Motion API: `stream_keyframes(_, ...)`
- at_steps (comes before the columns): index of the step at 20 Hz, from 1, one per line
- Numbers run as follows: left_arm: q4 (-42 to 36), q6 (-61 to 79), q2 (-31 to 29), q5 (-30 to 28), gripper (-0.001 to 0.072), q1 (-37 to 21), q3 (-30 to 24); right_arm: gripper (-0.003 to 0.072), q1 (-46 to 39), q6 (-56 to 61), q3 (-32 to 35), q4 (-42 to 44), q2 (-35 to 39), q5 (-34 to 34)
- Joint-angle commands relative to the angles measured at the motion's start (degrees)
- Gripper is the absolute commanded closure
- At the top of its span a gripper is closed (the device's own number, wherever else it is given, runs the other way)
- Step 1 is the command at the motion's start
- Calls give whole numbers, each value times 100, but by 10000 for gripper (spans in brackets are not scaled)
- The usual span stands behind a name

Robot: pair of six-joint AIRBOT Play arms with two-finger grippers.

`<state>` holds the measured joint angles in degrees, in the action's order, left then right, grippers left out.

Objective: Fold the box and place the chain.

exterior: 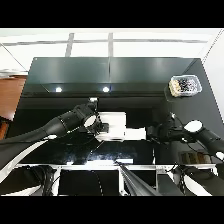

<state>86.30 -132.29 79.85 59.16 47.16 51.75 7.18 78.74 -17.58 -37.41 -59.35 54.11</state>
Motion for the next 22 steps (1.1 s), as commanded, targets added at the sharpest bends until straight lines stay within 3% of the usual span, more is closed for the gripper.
stream_keyframes(1,22,2,4,-2,679,-4,-2,661,557,-286,28,938,-343,-411)
stream_keyframes(5,22,2,7,-24,679,-4,-2,653,654,-496,-186,946,-343,-345)
stream_keyframes(6,20,2,7,-22,679,-4,-2,597,654,-560,-260,942,-343,-264)
stream_keyframes(7,20,2,7,-20,678,-4,-2,282,654,-575,-350,914,-343,-166)
stream_keyframes(8,20,2,7,-17,678,-4,-2,131,654,-595,-472,798,-343,-17)
stream_keyframes(14,22,4,7,-15,678,-4,-2,129,656,-933,-874,691,-343,494)
stream_keyframes(22,24,4,7,-17,678,-4,-2,133,1134,-944,-1134,713,-343,367)
